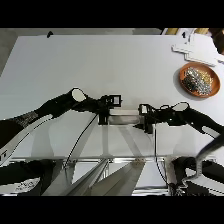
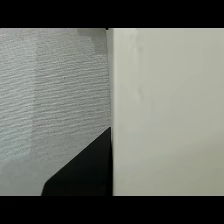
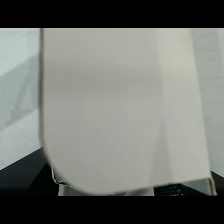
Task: Fold the box and place the chain.
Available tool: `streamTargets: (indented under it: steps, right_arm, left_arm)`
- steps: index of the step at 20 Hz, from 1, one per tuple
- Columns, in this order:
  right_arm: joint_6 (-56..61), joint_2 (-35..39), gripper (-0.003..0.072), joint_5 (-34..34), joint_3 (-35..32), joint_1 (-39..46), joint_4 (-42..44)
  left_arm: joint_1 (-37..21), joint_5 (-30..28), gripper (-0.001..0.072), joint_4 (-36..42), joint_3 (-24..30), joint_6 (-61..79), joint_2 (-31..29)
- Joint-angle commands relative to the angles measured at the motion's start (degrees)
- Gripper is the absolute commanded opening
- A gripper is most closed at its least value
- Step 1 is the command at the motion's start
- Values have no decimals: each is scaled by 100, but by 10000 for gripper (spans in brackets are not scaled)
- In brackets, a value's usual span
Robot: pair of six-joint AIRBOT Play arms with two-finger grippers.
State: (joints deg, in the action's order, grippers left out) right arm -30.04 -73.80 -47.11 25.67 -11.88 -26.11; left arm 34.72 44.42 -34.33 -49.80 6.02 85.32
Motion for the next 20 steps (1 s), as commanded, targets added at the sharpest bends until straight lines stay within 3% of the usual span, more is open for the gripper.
streamTargets:
  steps: [1,2,4,5,8,10,12,13,14,15,17,20]
  right_arm:
    - [0,4,364,-2,-2,-2,2]
    - [0,4,364,-2,-2,-2,2]
    - [0,4,364,-2,-2,-2,2]
    - [0,4,364,-2,-2,-2,2]
    - [0,4,364,-2,-2,-2,2]
    - [0,4,364,-2,-2,-2,2]
    - [0,4,364,-2,-2,-2,2]
    - [0,4,364,-2,-2,-2,2]
    - [0,4,364,-2,-2,-2,2]
    - [0,4,364,-2,-2,-2,2]
    - [0,4,364,-2,-2,-2,2]
    - [0,4,364,-2,-2,-2,2]
  left_arm:
    - [0,-2,10,-2,-4,15,-7]
    - [0,13,19,-7,-4,13,-13]
    - [-20,74,252,-26,-4,15,-46]
    - [-28,83,291,-114,-4,-4,-92]
    - [-57,291,315,-654,-4,-7,-302]
    - [-52,361,559,-811,-4,-179,-457]
    - [-52,435,598,-898,-4,-516,-682]
    - [-50,525,577,-1071,-4,-660,-826]
    - [-42,647,471,-1276,-4,-914,-970]
    - [-39,815,343,-1484,-4,-1150,-1115]
    - [-22,1331,4,-1847,-4,-1530,-1440]
    - [271,1585,3,-2039,-4,-2076,-1888]
